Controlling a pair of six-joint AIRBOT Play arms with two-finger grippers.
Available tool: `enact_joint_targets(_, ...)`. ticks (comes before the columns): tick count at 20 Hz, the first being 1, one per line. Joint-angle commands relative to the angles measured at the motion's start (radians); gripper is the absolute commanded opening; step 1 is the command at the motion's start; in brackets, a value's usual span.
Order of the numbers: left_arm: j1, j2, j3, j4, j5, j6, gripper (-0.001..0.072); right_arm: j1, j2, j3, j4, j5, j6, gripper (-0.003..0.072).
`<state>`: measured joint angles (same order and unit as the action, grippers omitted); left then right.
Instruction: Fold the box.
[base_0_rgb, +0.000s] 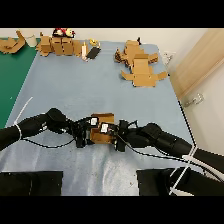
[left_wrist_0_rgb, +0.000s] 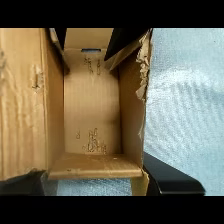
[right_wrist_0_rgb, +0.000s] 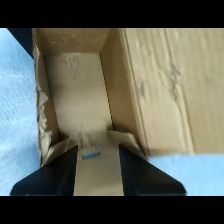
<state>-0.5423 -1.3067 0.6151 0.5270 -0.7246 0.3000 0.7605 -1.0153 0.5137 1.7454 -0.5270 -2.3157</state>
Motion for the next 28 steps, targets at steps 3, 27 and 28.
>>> enact_joint_targets(3, 0.000, 0.001, 0.001, 0.000, 0.000, -0.002, 0.0399, -0.031, 0.154, 0.011, -0.139, -0.232, 0.456, 0.0260)
enact_joint_targets(27, 0.000, 0.001, 0.001, 0.000, 0.000, -0.002, 0.0399, -0.247, 0.016, -0.055, 0.264, -0.203, 0.901, 0.0001)
enact_joint_targets(28, 0.000, 0.001, 0.001, 0.000, 0.000, -0.002, 0.0399, -0.241, 0.035, -0.045, 0.264, -0.204, 0.901, 0.0001)
